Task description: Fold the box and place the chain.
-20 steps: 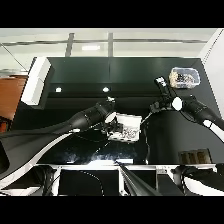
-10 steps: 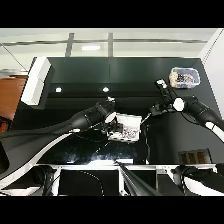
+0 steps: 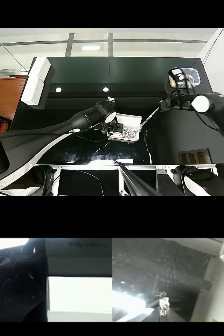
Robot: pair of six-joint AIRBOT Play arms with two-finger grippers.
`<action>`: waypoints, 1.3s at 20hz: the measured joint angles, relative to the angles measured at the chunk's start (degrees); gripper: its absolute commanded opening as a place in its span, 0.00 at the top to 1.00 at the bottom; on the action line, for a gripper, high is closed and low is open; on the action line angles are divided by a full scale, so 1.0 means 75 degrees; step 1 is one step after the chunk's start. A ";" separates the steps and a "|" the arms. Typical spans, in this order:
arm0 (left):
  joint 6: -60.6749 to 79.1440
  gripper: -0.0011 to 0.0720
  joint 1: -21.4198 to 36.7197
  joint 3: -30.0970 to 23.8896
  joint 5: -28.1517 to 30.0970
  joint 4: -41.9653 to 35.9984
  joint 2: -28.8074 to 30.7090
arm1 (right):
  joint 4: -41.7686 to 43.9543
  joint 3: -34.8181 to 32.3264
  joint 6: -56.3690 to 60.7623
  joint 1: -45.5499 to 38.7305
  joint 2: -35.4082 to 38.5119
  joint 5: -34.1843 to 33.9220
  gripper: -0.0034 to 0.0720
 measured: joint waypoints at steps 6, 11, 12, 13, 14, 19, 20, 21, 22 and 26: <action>0.0000 0.94 0.0000 0.0000 0.0000 0.0000 0.0000 | 0.1670 0.1816 -0.0090 -0.0009 0.1425 0.2107 0.90; 0.0003 0.94 0.0000 0.0000 -0.0003 0.0000 0.0000 | 0.3389 0.3480 -0.0152 -0.0009 0.1749 0.3089 0.90; 0.0003 0.94 0.0000 0.0000 -0.0003 0.0000 0.0000 | 0.3736 0.3663 -0.0172 -0.0009 0.1769 0.3130 0.90; 0.0003 0.94 0.0000 0.0000 -0.0003 0.0000 0.0000 | 0.4065 0.3815 -0.0195 -0.0009 0.1786 0.3147 0.90; 0.0003 0.94 0.0000 0.0000 -0.0003 0.0000 0.0000 | 0.4424 0.3958 -0.0230 -0.0009 0.1792 0.3142 0.90; 0.0003 0.94 0.0000 0.0000 -0.0003 0.0000 0.0003 | 0.5648 0.4415 -0.0382 -0.0009 0.1807 0.2818 0.90; 0.0003 0.94 0.0000 0.0000 -0.0003 0.0000 0.0000 | 0.5738 0.4441 -0.0402 -0.0009 0.1798 0.2833 0.90; 0.0003 0.94 0.0000 0.0000 -0.0003 0.0000 0.0000 | 0.5808 0.4453 -0.0402 -0.0009 0.1775 0.2888 0.90; 0.0003 0.94 0.0000 0.0000 -0.0003 0.0000 0.0000 | 0.5840 0.4427 -0.0402 0.0003 0.1746 0.3005 0.90; 0.0003 0.94 0.0000 0.0000 -0.0003 0.0000 0.0000 | 0.5925 0.3669 -0.0367 0.0338 0.1673 0.3410 0.90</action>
